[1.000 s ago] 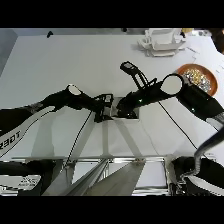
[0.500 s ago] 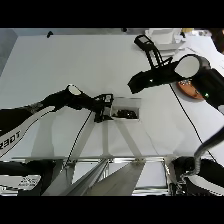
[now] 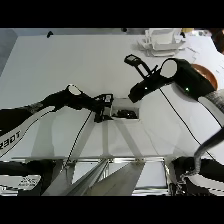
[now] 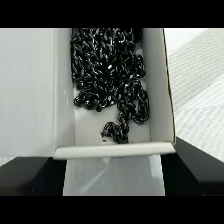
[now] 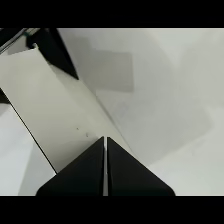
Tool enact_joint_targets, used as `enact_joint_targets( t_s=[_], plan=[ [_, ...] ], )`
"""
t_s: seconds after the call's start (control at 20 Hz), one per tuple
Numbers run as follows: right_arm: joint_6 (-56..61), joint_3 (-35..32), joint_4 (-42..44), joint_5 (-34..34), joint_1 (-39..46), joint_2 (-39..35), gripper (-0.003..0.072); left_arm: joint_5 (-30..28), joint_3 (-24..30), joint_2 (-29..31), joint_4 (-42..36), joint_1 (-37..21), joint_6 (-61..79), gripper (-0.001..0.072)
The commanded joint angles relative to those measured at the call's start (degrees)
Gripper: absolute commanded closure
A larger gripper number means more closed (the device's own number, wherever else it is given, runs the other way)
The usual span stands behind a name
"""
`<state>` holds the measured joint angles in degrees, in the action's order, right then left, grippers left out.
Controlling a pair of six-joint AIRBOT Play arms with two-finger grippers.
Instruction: Fold the box and place the chain.
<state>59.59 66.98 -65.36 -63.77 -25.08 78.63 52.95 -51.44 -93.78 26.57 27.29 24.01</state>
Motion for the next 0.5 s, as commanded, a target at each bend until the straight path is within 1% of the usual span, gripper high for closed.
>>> enact_joint_targets(
  t_s=[0.0, 0.05, 0.2, 0.25, 0.3, 0.45],
  plan=[
    [-8.31, 0.04, 1.09, -1.62, -4.11, 0.55, 0.0582, 0.00, -0.04, 0.04, 0.00, -0.07, 0.00, 0.0459],
    [-9.84, 0.02, 1.11, -2.49, -5.42, 0.52, 0.0559, 0.00, -0.04, 0.04, 0.02, -0.07, 0.00, 0.0459],
    [-13.11, -0.09, 0.94, -3.43, -8.57, 0.39, 0.0555, 0.00, -0.04, 0.04, 0.00, -0.07, 0.00, 0.0459],
    [-13.90, -0.13, 1.09, -3.19, -8.85, 0.17, 0.0538, 0.00, -0.04, 0.04, 0.00, -0.07, 0.00, 0.0459],
    [-14.34, -0.15, 0.76, -2.97, -8.83, -0.17, 0.0479, 0.00, -0.04, 0.04, 0.02, -0.07, 0.00, 0.0459],
    [-16.61, -0.61, -0.09, -2.14, -8.96, -1.38, 0.0479, 0.00, -0.04, 0.04, 0.00, -0.07, 0.00, 0.0459]
  ],
)
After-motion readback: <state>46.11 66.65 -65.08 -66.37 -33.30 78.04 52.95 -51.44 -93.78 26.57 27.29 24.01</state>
